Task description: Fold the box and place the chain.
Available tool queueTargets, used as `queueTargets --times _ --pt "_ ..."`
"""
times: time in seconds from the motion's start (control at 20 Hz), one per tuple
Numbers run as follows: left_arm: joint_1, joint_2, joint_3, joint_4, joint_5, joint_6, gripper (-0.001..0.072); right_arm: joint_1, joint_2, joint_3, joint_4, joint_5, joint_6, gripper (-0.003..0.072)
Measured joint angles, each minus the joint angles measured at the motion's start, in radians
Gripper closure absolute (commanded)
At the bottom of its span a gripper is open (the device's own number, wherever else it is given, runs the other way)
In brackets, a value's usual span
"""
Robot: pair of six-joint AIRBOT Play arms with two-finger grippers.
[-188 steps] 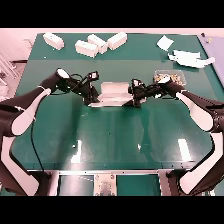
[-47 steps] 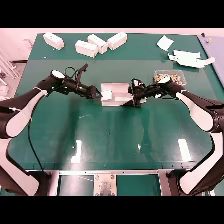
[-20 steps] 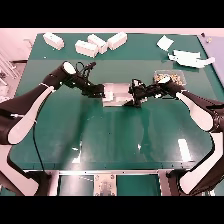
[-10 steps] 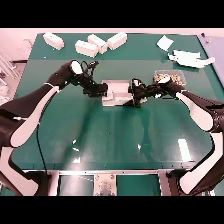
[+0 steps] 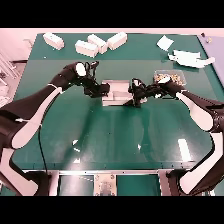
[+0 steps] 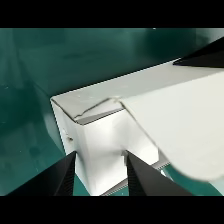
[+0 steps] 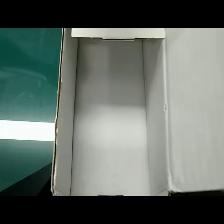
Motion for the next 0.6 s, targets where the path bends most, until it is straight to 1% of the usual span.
queueTargets --times 0.25,0.6 --pt "-0.039 -0.005 -0.001 0.105 0.019 -0.071 0.034 0.0 0.0 0.0 -0.001 0.007 -0.002 0.0111" --pt "-0.072 -0.004 0.0 0.185 0.034 -0.147 0.0342 0.001 0.0 0.0 -0.002 0.003 -0.002 0.0111"
